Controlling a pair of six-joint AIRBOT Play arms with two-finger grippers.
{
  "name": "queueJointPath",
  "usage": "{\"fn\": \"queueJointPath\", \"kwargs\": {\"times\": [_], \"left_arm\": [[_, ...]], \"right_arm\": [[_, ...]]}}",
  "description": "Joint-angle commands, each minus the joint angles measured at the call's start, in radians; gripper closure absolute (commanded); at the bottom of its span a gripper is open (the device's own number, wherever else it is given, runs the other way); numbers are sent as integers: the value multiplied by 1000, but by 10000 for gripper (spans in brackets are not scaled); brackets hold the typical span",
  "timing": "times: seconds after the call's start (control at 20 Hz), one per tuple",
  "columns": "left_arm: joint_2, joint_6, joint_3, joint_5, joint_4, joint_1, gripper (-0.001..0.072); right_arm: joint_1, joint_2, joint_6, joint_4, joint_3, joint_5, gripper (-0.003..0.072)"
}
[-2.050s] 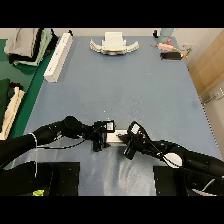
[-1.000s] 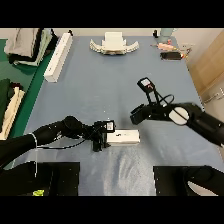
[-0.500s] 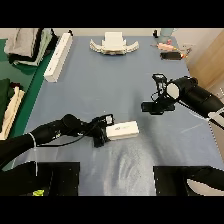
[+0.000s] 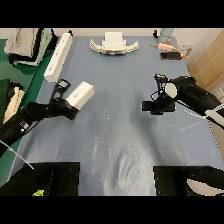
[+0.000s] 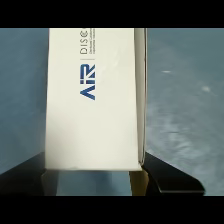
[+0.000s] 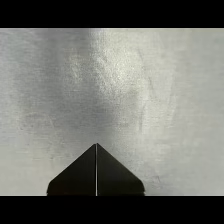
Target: Fold the box.
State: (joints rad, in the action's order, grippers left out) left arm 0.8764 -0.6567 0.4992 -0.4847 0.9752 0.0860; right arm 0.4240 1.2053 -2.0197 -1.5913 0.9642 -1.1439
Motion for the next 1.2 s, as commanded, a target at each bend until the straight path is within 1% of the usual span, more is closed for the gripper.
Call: {"fn": "queueJointPath", "kwargs": {"times": [0.0, 0.1, 0.25, 0.4, 0.7, 0.85, 1.0, 1.15], "left_arm": [[28, -148, 39, 3, 121, -267, 302], [98, -150, 71, 2, 121, -341, 302], [193, -152, 111, 7, 121, -390, 302], [286, -153, 172, 39, 116, -393, 301], [460, -180, 353, 40, 94, -393, 302], [541, -183, 427, 37, 93, -393, 301], [598, -182, 469, 33, 72, -393, 302], [629, -182, 492, 33, 71, -393, 302]], "right_arm": [[0, 1, -5, -2, 1, 25, 681], [0, 1, -5, -2, 1, 27, 681], [0, 1, -5, -2, 1, 27, 681], [0, 1, -5, -2, 1, 28, 681], [0, 1, -5, -2, 1, 27, 681], [0, 1, -5, -2, 1, 27, 681], [0, 1, -5, -2, 1, 27, 681], [1, 1, -5, -2, 1, 27, 681]]}}
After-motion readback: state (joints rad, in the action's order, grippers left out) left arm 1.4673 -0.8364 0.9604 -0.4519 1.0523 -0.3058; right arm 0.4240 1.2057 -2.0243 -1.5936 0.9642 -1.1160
